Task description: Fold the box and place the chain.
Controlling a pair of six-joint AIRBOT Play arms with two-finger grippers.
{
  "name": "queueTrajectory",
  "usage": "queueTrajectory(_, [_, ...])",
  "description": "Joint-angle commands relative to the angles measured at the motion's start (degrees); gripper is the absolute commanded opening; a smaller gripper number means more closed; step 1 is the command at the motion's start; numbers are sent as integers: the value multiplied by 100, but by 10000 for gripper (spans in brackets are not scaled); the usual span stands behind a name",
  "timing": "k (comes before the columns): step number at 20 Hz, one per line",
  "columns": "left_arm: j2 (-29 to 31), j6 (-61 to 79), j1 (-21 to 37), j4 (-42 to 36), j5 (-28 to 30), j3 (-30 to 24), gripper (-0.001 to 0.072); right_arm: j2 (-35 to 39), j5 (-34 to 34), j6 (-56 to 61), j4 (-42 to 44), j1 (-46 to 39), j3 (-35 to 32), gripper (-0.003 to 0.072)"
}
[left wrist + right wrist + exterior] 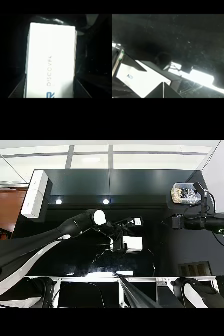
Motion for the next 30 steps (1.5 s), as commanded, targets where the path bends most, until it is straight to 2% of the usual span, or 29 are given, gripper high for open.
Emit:
queueTrajectory(1, [-37, -9, -162, 297, 188, 2, 717, 2, 0, 2, 2, 0, -2, 11])
queueTrajectory(4, [-153, -205, -468, 1040, 616, 2, 717, 2, 2, 2, 2, 0, -2, 10])
queueTrajectory(6, [-131, -844, -745, 1934, 813, 22, 710, 2, 0, 2, 2, 0, -2, 10])
queueTrajectory(7, [-90, -1226, -855, 2393, 793, 37, 631, 2, -4, 2, 0, 0, -2, 11])
queueTrajectory(8, [-11, -1690, -927, 2815, 772, 37, 444, 2, -4, 2, 0, 0, -2, 11])
queueTrajectory(9, [81, -2031, -938, 3049, 715, 37, 376, 2, -7, 2, 0, -2, -2, 11])
queueTrajectory(10, [199, -2330, -894, 3150, 612, 35, 349, 2, -9, 2, 0, -2, -2, 11])
queueTrajectory(13, [643, -3228, -415, 3163, 17, 9, 349, 2, -4, 4, 0, 0, -2, 11])
queueTrajectory(15, [962, -3921, 146, 3324, -487, -138, 349, 2, -2, 7, 0, 0, -2, 11])
queueTrajectory(17, [1362, -4898, 841, 3866, -999, -463, 349, 2, 0, 9, 0, 0, -2, 11])
queueTrajectory(19, [1869, -5928, 1733, 4459, -1456, -957, 350, 2, 0, 26, 2, 0, -2, 11])
queueTrajectory(21, [2474, -6135, 2809, 4647, -1746, -1547, 350, 2, 0, 26, 2, 0, -2, 11])
queueTrajectory(25, [3484, -6166, 5248, 4660, -1582, -2586, 350, 2, -4, 28, 4, 0, -2, 11])
queueTrajectory(28, [3469, -6214, 6800, 4612, -1412, -2758, 350, 0, -24, 74, 7, 0, -2, 11])
queueTrajectory(30, [3377, -5707, 7514, 4310, -1290, -2745, 350, 0, -42, 94, 4, 0, -2, 10])
